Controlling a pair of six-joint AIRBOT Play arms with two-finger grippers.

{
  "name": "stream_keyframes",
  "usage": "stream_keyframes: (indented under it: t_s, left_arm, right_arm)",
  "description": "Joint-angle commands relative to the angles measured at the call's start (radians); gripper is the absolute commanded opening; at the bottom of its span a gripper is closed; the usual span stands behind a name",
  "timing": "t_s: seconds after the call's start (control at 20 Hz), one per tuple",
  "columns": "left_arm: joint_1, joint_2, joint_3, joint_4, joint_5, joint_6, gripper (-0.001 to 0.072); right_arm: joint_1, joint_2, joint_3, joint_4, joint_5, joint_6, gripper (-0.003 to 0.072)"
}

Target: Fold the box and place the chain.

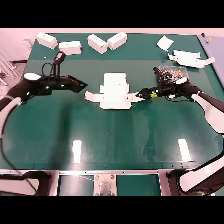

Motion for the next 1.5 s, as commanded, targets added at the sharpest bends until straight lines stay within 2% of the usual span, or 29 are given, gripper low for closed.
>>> stream_keyframes:
  t_s: [0.0, 0.5, 0.7, 0.85, 1.0, 1.25, 1.45]
  left_arm:
    - [-0.002, -0.194, 0.205, 0.023, -0.209, -0.113, 0.0474]
    - [-0.039, -0.522, 0.598, 0.058, -0.35, -0.329, 0.0474]
    - [-0.08, -0.595, 0.717, 0.195, -0.34, -0.42, 0.0474]
    - [-0.093, -0.612, 0.747, 0.251, -0.281, -0.47, 0.0473]
    - [-0.094, -0.623, 0.748, 0.238, -0.286, -0.469, 0.0473]
    - [-0.094, -0.647, 0.748, 0.089, -0.322, -0.438, 0.0473]
    - [-0.096, -0.668, 0.748, 0.068, -0.34, -0.432, 0.0473]
  right_arm:
    - [0.002, 0.0, 0.0, 0.002, -0.001, 0.006, 0.0003]
    - [0.001, 0.0, 0.0, 0.0, -0.001, 0.005, 0.0003]
    - [0.001, 0.0, 0.0, 0.0, -0.001, 0.003, 0.0003]
    - [0.001, 0.0, 0.0, 0.0, -0.001, 0.001, 0.0004]
    - [0.001, 0.0, 0.0, 0.0, -0.001, 0.001, 0.0004]
    - [0.001, 0.0, 0.0, 0.0, -0.001, 0.001, 0.0004]
    - [0.001, 0.0, 0.0, 0.0, -0.001, 0.002, 0.0004]
